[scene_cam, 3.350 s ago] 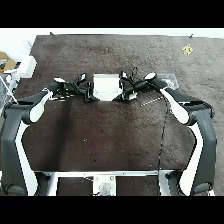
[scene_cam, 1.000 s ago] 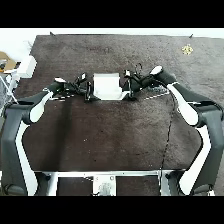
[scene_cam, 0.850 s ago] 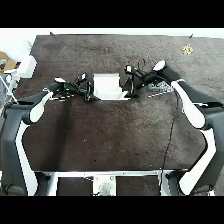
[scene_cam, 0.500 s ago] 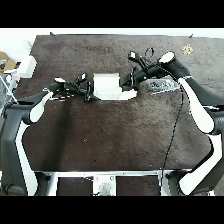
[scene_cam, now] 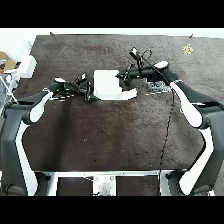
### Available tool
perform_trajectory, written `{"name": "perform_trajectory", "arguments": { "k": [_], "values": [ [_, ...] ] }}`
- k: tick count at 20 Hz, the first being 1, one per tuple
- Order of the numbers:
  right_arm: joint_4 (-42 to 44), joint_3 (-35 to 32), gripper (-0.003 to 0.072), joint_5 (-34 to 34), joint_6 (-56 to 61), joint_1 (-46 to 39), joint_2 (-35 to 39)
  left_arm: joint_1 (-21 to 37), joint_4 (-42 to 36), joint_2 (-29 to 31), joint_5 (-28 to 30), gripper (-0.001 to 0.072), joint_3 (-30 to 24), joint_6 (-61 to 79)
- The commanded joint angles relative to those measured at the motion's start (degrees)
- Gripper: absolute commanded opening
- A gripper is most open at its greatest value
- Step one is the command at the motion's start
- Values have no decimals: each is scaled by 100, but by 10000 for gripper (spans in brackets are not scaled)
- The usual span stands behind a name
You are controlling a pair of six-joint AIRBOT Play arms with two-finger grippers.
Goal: Fold the box and place the chain.
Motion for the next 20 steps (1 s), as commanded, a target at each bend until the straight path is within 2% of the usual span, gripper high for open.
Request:
{"name": "perform_trajectory", "arguments": {
  "k": [1, 4, 9, 13, 17, 20],
  "values": [
    [133, 4, 1, -195, -203, 9, -273, 4, 2, 2, 2, 395, -2, 2],
    [-179, 4, 1, 323, -205, 22, -435, 4, 0, 2, 2, 395, -2, 2],
    [-442, 4, 0, 186, -407, 20, -535, 4, 2, 2, 2, 395, -2, 2],
    [-101, 9, 0, 87, -466, -4, -507, 4, 0, 2, 2, 395, -2, 2],
    [-9, 11, 1, 157, -457, -92, -76, 4, 0, 2, 0, 395, -2, 2],
    [-227, 11, 2, 568, -367, -221, 483, 4, 2, 2, 0, 395, -2, 2]
  ]
}}
